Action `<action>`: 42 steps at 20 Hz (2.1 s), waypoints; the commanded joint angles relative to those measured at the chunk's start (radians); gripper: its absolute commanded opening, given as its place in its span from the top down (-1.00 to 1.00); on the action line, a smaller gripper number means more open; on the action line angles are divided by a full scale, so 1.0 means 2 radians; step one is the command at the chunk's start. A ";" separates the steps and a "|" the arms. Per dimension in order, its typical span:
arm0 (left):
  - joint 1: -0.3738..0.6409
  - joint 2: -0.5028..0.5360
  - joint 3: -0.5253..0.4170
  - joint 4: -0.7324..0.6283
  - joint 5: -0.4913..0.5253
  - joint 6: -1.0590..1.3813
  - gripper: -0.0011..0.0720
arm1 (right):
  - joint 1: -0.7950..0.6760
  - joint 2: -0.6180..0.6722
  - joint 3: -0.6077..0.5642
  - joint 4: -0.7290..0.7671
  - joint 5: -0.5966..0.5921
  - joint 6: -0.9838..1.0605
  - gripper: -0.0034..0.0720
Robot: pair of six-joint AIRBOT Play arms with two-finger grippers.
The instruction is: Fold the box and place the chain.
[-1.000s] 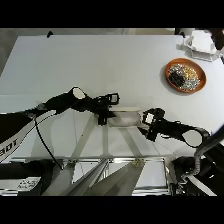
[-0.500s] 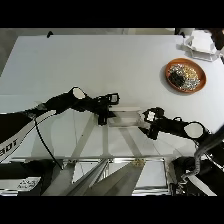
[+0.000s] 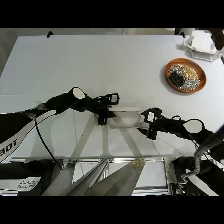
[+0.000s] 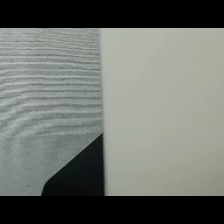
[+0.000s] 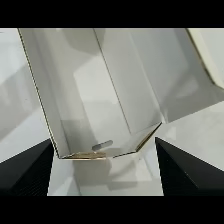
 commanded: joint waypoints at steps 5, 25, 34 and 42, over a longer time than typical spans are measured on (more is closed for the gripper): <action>0.000 0.000 0.001 0.000 0.000 0.000 0.94 | -0.037 -0.008 0.000 0.026 0.015 -0.077 -0.93; 0.000 0.000 0.001 0.000 0.000 0.000 0.94 | -0.095 -0.074 0.031 0.053 0.144 -0.128 -0.93; 0.000 0.000 0.001 0.000 0.000 0.000 0.94 | -0.095 -0.068 0.031 0.035 0.137 -0.122 -0.92; 0.000 0.000 0.001 0.000 0.000 0.000 0.94 | -0.095 -0.039 0.031 0.021 0.122 -0.100 -0.91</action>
